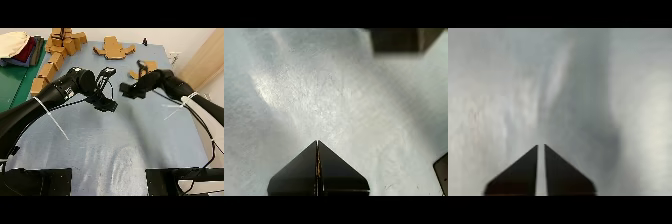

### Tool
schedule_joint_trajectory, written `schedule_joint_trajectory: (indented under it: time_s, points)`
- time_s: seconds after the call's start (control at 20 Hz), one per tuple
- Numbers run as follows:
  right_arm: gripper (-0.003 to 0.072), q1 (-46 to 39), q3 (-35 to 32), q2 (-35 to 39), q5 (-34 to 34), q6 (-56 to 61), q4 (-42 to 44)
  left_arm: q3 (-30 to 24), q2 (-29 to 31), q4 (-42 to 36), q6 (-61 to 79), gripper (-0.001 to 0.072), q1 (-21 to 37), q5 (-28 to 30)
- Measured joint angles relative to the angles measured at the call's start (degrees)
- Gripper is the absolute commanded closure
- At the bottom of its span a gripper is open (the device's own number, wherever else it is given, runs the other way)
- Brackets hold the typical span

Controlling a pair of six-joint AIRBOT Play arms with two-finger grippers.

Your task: Fold the box.

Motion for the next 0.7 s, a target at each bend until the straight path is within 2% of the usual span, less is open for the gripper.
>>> schedule_joint_trajectory:
  time_s: [0.05, 0.25, 0.45, 0.7]
  points:
    - [0.0240, -3.2, 1.4, -0.3, -0.1, 0.2, -0.7, 0.0, 0.0, 0.0, 0.0, 0.0697, 0.0, 0.3]
    - [0.0240, -20.7, 7.9, -3.2, -0.7, -3.1, -2.5, 0.0, 0.0, 0.0, 0.0, 0.0697, 0.0, 1.1]
    - [0.0241, -36.9, 16.6, -12.1, -0.9, -11.5, 5.1, 0.0, 0.0, 0.0, 0.0, 0.0697, 0.0, 1.4]
    - [0.0241, -43.6, 30.7, -27.1, -1.3, -18.0, 12.4, 0.0, 0.0, -0.2, 0.0, 0.0697, 0.0, 2.1]
